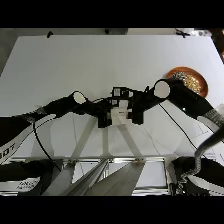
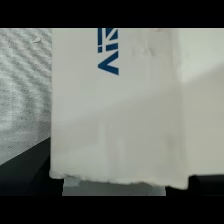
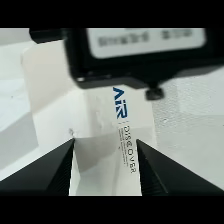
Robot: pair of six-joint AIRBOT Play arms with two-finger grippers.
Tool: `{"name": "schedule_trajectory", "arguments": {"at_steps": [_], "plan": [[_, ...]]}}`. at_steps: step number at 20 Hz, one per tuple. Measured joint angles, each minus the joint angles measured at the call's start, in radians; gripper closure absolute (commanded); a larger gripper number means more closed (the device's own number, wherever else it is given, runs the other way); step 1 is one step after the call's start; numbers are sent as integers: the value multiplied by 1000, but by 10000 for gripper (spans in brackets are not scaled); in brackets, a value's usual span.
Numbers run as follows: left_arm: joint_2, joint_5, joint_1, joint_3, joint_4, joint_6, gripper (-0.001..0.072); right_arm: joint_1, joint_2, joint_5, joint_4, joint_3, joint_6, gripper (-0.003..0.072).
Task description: Fold the box and place the chain.
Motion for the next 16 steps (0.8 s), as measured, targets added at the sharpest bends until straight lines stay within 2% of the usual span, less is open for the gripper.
{"name": "schedule_trajectory", "arguments": {"at_steps": [3, 7, 13, 14, 16], "plan": [[0, 0, 0, 0, 0, 0, 538, 18, -13, -2, 2, 0, -19, 172], [0, 0, 0, 0, 0, 0, 538, 35, -39, -17, -11, 0, -31, 185], [0, 0, 0, 0, 0, 0, 538, 42, -48, -35, -63, 0, -22, 232], [0, 0, 0, 0, 0, 0, 538, 42, -48, -39, -67, 0, -18, 274], [0, 0, 0, 0, 0, -1, 538, 42, -48, -46, -72, 0, -3, 274]]}}
